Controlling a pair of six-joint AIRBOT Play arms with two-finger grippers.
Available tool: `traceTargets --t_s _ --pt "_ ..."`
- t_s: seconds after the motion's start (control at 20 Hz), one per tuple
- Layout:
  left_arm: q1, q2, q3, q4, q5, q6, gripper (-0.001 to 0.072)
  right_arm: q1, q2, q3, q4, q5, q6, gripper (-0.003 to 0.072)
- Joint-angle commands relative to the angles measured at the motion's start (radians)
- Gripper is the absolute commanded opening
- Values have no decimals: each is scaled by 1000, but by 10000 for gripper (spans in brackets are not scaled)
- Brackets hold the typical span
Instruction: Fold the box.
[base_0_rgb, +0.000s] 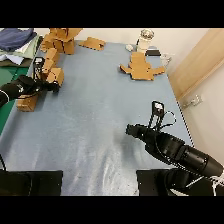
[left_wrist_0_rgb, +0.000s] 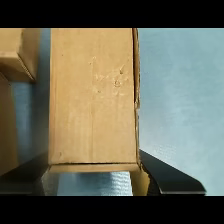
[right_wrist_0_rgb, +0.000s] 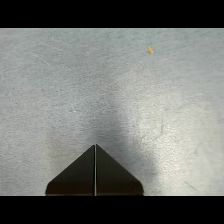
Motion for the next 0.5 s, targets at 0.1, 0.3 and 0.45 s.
traceTargets --t_s 0.1,0.3,0.45 --pt "10 -3 1 169 -36 -147 389 0 0 1 7 22 0 4" --pt "32 -5 1 182 -57 -212 388 0 2 1 14 29 0 3" --pt "32 -6 1 183 -56 -212 388 0 2 1 14 30 0 4"
